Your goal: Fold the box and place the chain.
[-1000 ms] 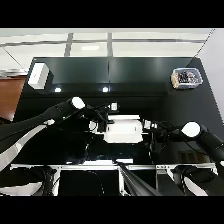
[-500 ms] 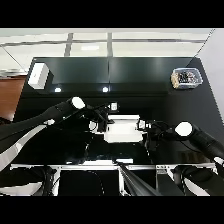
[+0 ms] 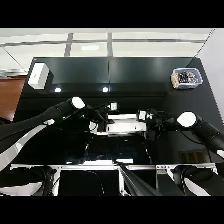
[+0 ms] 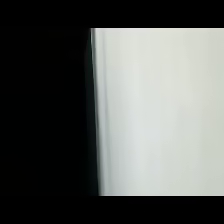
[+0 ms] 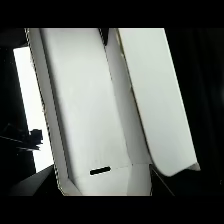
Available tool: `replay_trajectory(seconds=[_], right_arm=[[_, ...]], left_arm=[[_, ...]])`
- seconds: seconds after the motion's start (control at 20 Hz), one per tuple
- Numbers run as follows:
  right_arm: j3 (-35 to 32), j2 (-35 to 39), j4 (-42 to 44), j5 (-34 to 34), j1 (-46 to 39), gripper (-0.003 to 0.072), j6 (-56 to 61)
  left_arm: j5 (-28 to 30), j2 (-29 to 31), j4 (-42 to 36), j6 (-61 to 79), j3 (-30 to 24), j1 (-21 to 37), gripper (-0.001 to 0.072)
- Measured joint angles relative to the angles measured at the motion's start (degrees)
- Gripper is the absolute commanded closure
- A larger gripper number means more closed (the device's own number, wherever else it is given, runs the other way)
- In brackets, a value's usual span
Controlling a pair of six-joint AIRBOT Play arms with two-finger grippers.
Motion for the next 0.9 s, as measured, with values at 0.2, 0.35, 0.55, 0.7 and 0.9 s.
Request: replay_trajectory(seconds=[0.2, 0.35, 0.55, 0.7, 0.9], right_arm=[[1.0, -0.1, 0.4, 0.0, -0.7, -0.0026, -3.1], [1.4, -0.3, 1.4, 0.0, -1.8, -0.0026, -4.0], [1.4, -1.4, 1.7, 0.3, -2.4, -0.0026, -4.7], [1.4, -2.2, 2.6, 0.4, -2.6, -0.0026, -5.7], [1.2, -4.3, 4.2, 0.3, -2.6, -0.0026, -9.5]], left_arm=[[-0.2, 0.0, 0.0, 0.0, 0.0, 0.0, 0.0682], [-0.6, 0.0, 0.0, 0.2, 0.0, 0.0, 0.0682], [-0.9, 0.0, 0.0, 0.1, 0.0, 0.0, 0.0683], [-1.1, 0.0, 0.0, 0.1, 0.0, 0.0, 0.0682], [-1.1, 0.0, 0.0, 0.1, 0.0, 0.0, 0.0682]])
